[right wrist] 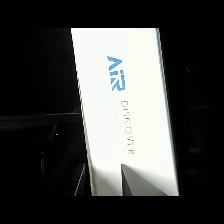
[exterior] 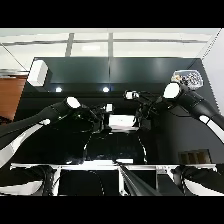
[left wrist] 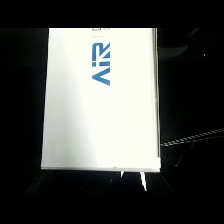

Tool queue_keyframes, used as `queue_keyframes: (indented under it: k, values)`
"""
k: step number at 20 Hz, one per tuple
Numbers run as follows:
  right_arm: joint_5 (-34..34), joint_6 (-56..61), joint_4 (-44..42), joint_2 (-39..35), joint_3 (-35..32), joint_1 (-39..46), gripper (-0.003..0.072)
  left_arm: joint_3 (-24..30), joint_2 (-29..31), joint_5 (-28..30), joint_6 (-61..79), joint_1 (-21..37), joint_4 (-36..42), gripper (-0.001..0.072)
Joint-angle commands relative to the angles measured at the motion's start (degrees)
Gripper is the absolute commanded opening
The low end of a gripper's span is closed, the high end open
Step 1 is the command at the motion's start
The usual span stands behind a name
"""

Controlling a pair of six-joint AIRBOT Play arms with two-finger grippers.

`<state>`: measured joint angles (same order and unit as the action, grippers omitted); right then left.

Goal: Fold the box and place the chain.

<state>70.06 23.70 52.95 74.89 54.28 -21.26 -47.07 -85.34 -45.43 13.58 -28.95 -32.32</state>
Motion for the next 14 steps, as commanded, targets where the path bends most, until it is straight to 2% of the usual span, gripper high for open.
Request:
queue_keyframes:
  k: [1, 5, 6, 7, 8, 11, 12, 14]
  values:
    - [-0.7, 1.8, -2.8, -1.5, -0.6, 0.8, 0.0269, 0.0, 0.0, 0.0, 0.0, 0.0, 0.0, 0.0282]
    - [4.8, 14.4, -3.7, -7.6, -0.6, 6.9, 0.0260, 0.0, 0.0, 0.0, 0.0, 0.0, 0.0, 0.0282]
    - [8.2, 19.1, -4.0, -8.2, -0.8, 8.9, 0.0103, 0.0, 0.0, 0.0, 0.0, 0.0, 0.0, 0.0282]
    - [10.9, 20.9, -6.1, -8.3, -1.5, 10.7, 0.0018, 0.0, 0.0, 0.0, 0.0, 0.0, 0.0, 0.0282]
    - [11.7, 21.0, -10.8, -8.2, -3.7, 12.3, 0.0019, 0.0, 0.0, 0.0, 0.0, 0.0, 0.0, 0.0282]
    - [7.9, 15.5, -33.6, -7.5, -13.2, 15.3, 0.0010, 0.0, 0.0, 0.0, 0.0, 0.0, 0.0, 0.0282]
    - [5.1, 15.8, -36.7, -6.7, -15.6, 15.4, 0.0011, 0.0, 0.0, 0.0, 0.0, 0.0, 0.0, 0.0282]
    - [-2.3, 20.5, -37.3, -5.1, -18.7, 14.9, 0.0013, 0.0, 0.0, 0.0, 0.0, 0.0, 0.0, 0.0282]
